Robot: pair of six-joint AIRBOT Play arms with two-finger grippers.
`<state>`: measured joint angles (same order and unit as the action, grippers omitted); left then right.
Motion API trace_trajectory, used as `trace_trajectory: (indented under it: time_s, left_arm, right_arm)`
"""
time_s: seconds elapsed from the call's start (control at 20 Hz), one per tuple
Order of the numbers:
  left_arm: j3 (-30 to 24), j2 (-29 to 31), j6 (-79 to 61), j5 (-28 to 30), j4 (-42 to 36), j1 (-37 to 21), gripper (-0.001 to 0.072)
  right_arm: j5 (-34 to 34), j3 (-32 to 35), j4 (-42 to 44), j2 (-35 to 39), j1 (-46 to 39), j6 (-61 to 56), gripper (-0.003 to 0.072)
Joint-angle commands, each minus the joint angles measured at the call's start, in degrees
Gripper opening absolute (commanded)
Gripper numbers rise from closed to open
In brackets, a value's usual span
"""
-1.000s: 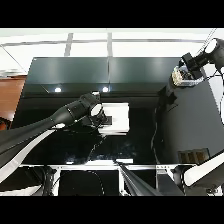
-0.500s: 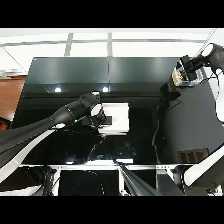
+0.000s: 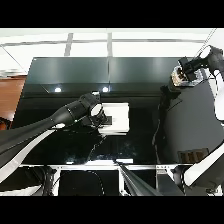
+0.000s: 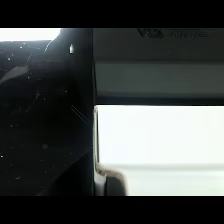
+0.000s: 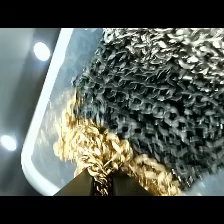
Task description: Fold the box and place the chain.
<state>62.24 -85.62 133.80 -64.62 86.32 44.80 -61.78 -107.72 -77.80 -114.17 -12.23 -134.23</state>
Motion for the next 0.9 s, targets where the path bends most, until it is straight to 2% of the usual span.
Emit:
trace_trajectory:
  time_s: [0.0,0.2,0.35,0.65,0.85]
  left_arm:
    - [0.0,0.0,0.0,0.0,0.0,0.0,0.0026]
    - [0.0,0.0,0.0,0.1,0.0,0.0,0.0027]
    - [0.0,0.0,0.0,0.1,0.0,0.0,0.0026]
    - [0.0,0.0,0.0,0.0,0.0,0.0,0.0026]
    - [0.0,0.0,0.0,0.0,0.0,0.0,0.0026]
  right_arm:
    - [0.5,-0.1,-0.3,3.4,0.0,15.0,0.0013]
    - [-2.8,-0.1,-0.2,14.4,0.0,30.0,0.0012]
    - [-6.0,-0.1,0.3,24.7,0.0,37.0,0.0011]
    - [-6.9,-0.1,8.1,42.6,0.0,42.7,0.0011]
    - [-14.2,-0.1,16.6,50.4,0.6,44.5,0.0011]
